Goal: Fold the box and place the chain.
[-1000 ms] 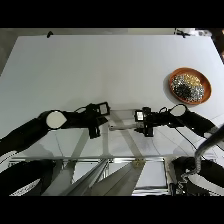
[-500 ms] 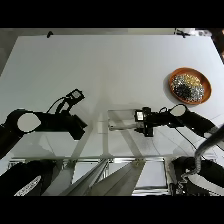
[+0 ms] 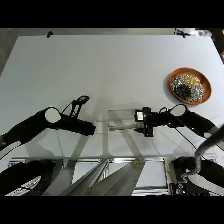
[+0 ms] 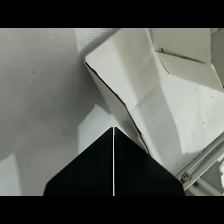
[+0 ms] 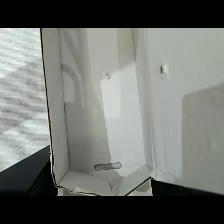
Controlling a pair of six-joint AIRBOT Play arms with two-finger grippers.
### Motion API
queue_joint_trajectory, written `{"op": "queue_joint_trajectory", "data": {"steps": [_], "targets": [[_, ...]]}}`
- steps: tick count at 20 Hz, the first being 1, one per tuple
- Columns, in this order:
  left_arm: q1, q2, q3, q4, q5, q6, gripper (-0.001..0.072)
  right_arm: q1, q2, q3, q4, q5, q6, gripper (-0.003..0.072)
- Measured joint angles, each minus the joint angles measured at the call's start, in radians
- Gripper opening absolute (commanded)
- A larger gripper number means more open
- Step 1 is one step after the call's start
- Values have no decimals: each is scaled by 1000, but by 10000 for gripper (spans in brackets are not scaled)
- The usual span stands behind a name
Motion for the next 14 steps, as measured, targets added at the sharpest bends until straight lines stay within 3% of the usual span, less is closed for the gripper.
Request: {"op": "queue_joint_trajectory", "data": {"steps": [14], "targets": [[-26,-78,0,-50,77,-10,4,0,0,0,0,0,0,411]]}}
